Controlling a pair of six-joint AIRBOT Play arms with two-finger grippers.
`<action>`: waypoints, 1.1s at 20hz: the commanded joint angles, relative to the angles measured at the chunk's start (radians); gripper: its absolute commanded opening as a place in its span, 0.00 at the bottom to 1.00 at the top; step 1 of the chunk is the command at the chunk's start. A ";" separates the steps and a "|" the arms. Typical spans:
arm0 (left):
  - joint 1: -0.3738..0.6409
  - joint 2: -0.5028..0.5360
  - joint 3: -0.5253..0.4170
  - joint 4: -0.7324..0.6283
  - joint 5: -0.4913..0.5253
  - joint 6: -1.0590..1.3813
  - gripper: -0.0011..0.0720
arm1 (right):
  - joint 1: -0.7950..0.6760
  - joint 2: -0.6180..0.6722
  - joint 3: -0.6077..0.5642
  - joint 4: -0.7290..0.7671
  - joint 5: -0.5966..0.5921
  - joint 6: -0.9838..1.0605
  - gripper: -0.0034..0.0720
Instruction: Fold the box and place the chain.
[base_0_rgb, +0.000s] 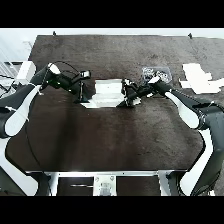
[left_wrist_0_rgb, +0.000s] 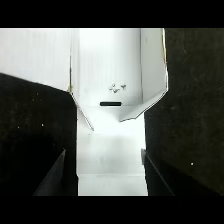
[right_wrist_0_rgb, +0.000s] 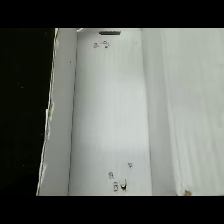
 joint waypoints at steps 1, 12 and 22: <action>-0.019 -0.001 -0.011 0.002 0.048 0.008 0.77 | 0.001 0.000 0.000 0.000 0.000 0.000 0.83; -0.085 -0.001 -0.011 0.024 0.115 0.007 0.76 | 0.001 0.000 0.000 0.000 0.000 0.000 0.83; -0.085 -0.001 -0.011 0.016 0.075 0.007 0.56 | 0.001 0.000 0.000 0.000 0.000 0.000 0.83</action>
